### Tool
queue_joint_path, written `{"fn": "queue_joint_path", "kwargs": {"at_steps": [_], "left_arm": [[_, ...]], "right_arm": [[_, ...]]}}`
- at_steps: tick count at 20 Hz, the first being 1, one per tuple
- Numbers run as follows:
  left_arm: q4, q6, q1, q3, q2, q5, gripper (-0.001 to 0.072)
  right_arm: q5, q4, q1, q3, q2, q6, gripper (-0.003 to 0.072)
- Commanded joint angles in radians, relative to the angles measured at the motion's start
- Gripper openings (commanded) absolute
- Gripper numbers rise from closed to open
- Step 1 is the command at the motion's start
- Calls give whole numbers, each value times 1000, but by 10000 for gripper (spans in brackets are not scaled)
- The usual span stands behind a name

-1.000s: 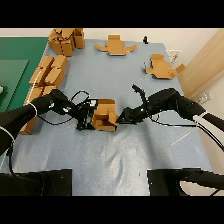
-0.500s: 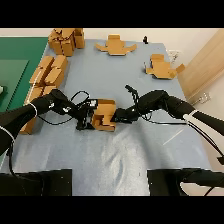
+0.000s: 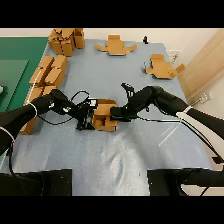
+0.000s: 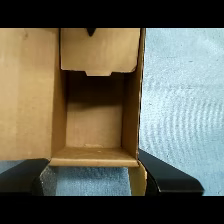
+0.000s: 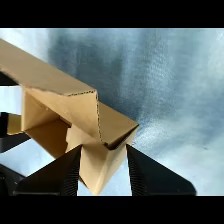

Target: Fold the box.

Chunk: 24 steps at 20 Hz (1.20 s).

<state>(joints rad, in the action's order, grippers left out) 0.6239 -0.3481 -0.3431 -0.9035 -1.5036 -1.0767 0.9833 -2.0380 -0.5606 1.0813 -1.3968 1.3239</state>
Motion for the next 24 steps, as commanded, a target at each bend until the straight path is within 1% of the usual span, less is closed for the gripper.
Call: {"fn": "queue_joint_path", "kwargs": {"at_steps": [1, 3, 6, 8, 9, 14, 18, 20, 21, 22, 23, 24], "left_arm": [[0, 6, 0, -1, 1, 0, 109], [0, 7, 0, -1, 1, 0, 110], [0, 8, 0, -1, 1, 1, 110], [0, 8, 0, -2, 1, 1, 109], [0, 8, 0, -2, 1, 1, 109], [-1, 9, 0, -2, 2, 0, 110], [-1, 9, 0, -2, 2, 0, 110], [-5, 9, 0, -2, 2, 0, 109], [-5, 9, 0, -2, 2, 0, 109], [-5, 9, 0, -2, 2, 0, 109], [-5, 9, 0, -2, 2, 0, 109], [-5, 9, 0, -2, 2, 0, 109]], "right_arm": [[19, 56, -54, 35, -43, -123, 455], [20, 98, -87, 67, -69, -192, 455], [43, 216, -135, 134, -100, -327, 451], [130, 319, -166, 194, -136, -404, 451], [171, 344, -177, 223, -158, -420, 451], [241, 371, -215, 330, -246, -490, 450], [402, 418, -220, 369, -276, -533, 447], [432, 423, -221, 376, -281, -538, 328], [432, 425, -221, 376, -281, -540, 255], [431, 426, -221, 376, -281, -539, 86], [429, 426, -221, 376, -281, -538, 6], [429, 426, -221, 376, -281, -538, 5]]}}
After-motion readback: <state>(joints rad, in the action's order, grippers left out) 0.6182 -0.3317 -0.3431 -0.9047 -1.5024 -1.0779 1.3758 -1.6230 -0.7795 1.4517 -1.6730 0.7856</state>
